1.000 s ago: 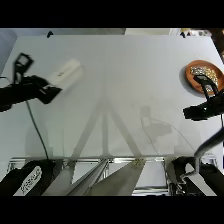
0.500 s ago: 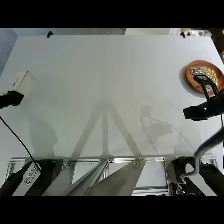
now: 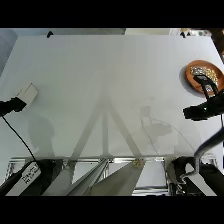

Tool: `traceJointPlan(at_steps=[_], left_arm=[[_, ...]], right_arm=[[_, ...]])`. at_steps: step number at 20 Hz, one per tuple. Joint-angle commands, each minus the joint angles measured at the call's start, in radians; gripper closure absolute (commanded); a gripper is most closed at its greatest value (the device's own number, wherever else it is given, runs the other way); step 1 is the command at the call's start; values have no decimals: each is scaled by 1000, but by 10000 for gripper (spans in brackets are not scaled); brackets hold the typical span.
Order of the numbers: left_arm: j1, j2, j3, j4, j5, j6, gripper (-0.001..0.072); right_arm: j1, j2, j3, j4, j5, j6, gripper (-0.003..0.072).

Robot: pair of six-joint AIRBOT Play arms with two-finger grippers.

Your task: Fold the box and place the chain.

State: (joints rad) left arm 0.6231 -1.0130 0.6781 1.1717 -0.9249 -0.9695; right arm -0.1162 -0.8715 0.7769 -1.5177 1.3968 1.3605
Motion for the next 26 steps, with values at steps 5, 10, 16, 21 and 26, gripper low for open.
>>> traceJointPlan(at_steps=[5,10,16,21,26], left_arm=[[2,-46,-3,95,-101,-3,517],[2,-51,-3,101,-147,-3,256],[2,-40,-3,102,-172,-11,11],[-6,28,-2,102,-163,-26,13],[-98,212,-2,101,-137,-26,17]], right_arm=[[0,1,0,0,0,0,668],[0,1,0,0,0,0,668],[0,1,0,0,0,0,668],[0,1,0,0,0,0,668],[0,1,0,0,0,0,668]])
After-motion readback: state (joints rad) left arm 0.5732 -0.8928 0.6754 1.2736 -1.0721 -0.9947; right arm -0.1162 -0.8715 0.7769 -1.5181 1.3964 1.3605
